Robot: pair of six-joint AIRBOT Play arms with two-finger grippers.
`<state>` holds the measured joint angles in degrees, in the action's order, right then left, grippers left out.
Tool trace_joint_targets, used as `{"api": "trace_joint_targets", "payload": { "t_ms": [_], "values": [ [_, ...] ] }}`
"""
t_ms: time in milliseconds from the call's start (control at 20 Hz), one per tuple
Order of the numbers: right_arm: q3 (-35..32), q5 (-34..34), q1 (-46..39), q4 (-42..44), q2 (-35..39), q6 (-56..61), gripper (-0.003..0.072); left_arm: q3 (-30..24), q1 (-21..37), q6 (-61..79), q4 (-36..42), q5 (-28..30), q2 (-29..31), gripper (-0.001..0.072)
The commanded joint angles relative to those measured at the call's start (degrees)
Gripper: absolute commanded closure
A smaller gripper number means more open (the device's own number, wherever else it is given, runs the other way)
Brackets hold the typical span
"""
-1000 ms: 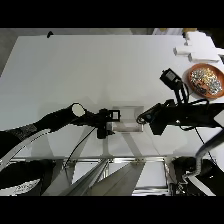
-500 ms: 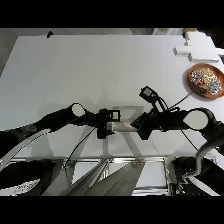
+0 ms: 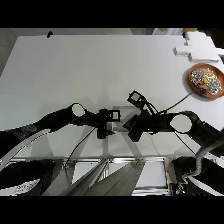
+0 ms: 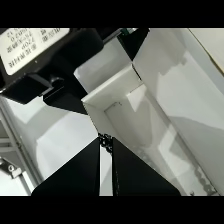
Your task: Fold the box and place the chain.
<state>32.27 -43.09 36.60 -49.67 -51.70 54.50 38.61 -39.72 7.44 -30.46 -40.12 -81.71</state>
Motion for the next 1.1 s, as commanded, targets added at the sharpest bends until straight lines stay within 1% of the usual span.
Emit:
{"api": "trace_joint_targets", "payload": {
  "t_ms": [0,150,400,500,650,700,750,800,900,950,1050],
  "values": [
    [0.0,2.0,0.5,0.4,-0.2,-0.7,0.0667,0.0,0.0,0.0,0.0,0.0,0.0,0.053],
    [0.0,5.0,0.5,2.4,-0.2,-1.1,0.0667,0.0,0.0,0.0,0.0,0.0,0.0,0.053],
    [0.0,3.9,0.5,2.6,-0.9,-2.8,0.0667,0.0,0.0,0.0,0.0,0.0,0.0,0.053],
    [0.0,3.3,0.5,2.6,-2.7,-2.7,0.0667,0.0,0.0,0.0,0.0,0.0,0.0,0.053],
    [0.0,2.1,0.5,2.0,-7.5,-2.7,0.0657,0.0,0.0,0.0,0.0,0.0,0.0,0.053],
    [0.0,1.7,0.5,1.6,-8.3,-2.7,0.0574,0.0,0.0,0.0,0.0,0.0,0.0,0.053],
    [0.0,1.5,0.5,1.5,-8.3,-2.7,0.0521,0.0,0.0,0.0,0.0,0.0,0.0,0.053],
    [0.1,1.2,0.5,1.5,-7.8,-2.7,0.0498,0.0,0.0,0.0,0.0,0.0,0.0,0.053],
    [1.4,-1.3,0.3,-1.0,-5.5,-2.0,0.0498,0.0,0.0,0.0,0.0,0.0,0.0,0.053],
    [2.7,-3.6,-0.3,-4.1,-4.0,0.1,0.0498,0.0,0.0,0.0,0.0,0.0,0.0,0.053],
    [5.9,-11.0,-2.9,-12.1,-1.0,8.5,0.05,0.0,0.0,0.0,0.0,0.0,0.0,0.053]
  ]
}}
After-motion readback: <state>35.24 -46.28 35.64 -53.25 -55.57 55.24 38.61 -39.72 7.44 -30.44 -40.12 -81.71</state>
